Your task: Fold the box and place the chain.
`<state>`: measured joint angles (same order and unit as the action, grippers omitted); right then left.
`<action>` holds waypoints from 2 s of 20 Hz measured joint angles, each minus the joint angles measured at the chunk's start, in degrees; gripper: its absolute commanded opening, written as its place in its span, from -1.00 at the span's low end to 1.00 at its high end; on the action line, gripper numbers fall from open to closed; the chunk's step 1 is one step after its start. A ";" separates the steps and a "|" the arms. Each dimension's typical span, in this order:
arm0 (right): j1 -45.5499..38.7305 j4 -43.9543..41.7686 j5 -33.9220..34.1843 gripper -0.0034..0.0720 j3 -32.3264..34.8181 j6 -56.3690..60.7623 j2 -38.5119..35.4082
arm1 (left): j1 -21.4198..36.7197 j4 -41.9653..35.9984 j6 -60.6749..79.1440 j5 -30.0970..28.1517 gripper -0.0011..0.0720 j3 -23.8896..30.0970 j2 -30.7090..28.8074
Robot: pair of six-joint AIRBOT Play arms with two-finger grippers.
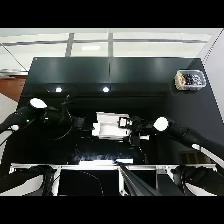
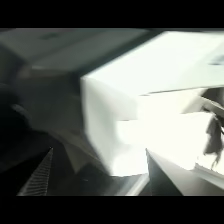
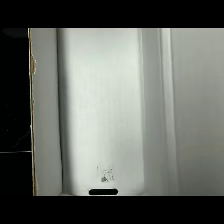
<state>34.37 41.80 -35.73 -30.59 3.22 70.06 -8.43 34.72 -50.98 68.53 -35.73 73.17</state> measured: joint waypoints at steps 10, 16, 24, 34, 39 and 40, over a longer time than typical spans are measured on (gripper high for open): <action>0.00 0.00 0.00 0.49 0.00 0.00 0.00 | -9.09 -0.68 -4.15 -6.19 0.89 -0.96 0.00; 0.02 0.00 0.02 0.49 0.00 0.00 0.00 | -9.75 -0.68 -6.01 -6.97 0.87 -1.01 0.00; 0.02 0.00 0.02 0.49 0.00 0.02 0.00 | -9.84 -0.70 -6.43 -7.02 0.47 -1.01 0.00; 0.02 0.00 0.04 0.50 0.00 0.02 0.00 | -10.16 -0.81 -9.94 -8.94 0.30 -1.01 0.00; 0.00 0.00 0.04 0.50 0.00 0.02 0.00 | -11.32 -0.61 -12.94 -11.23 0.30 -1.14 0.00; 0.00 0.00 0.04 0.49 0.00 0.02 0.00 | -11.63 -0.37 -13.60 -11.58 0.30 -1.36 0.00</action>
<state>34.37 41.80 -35.68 -30.59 3.25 70.06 -20.05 34.35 -64.58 56.95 -37.08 73.17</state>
